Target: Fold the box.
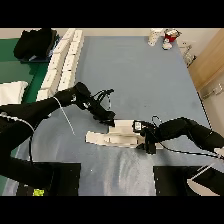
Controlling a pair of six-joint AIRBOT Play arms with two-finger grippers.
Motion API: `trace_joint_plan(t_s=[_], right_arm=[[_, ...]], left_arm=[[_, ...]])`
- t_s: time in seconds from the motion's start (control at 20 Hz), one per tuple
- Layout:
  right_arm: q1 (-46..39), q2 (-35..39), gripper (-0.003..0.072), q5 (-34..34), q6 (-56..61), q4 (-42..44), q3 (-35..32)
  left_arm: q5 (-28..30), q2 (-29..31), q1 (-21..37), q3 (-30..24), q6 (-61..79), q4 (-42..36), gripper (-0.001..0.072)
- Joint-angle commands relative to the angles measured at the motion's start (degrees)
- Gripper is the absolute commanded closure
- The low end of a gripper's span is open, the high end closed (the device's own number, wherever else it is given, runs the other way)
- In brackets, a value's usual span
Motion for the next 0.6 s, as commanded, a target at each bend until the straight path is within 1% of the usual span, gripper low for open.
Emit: trace_joint_plan(t_s=[0.0,0.05,0.15,0.3,0.45,0.55], right_arm=[[0.0,0.0,0.0224,0.0,0.0,0.0,0.0],[0.0,0.0,0.0224,0.0,0.0,0.0,0.0],[0.0,0.0,0.0224,0.0,0.0,0.0,0.0],[0.0,0.0,0.0224,0.0,0.0,0.0,0.0],[0.0,0.0,0.0225,0.0,0.0,0.0,0.0],[0.0,0.0,0.0224,0.0,0.0,0.0,0.0]], left_arm=[[0.0,1.9,0.0,0.6,3.8,1.2,0.0701],[0.3,3.9,0.0,0.6,4.2,3.2,0.0701],[1.1,9.7,0.0,0.3,4.5,7.6,0.0702],[4.2,22.3,-0.1,-2.4,4.6,13.2,0.0703],[3.7,35.0,-0.6,-8.1,13.1,13.9,0.0701],[3.4,41.0,-2.1,-12.9,18.5,13.9,0.0698]])
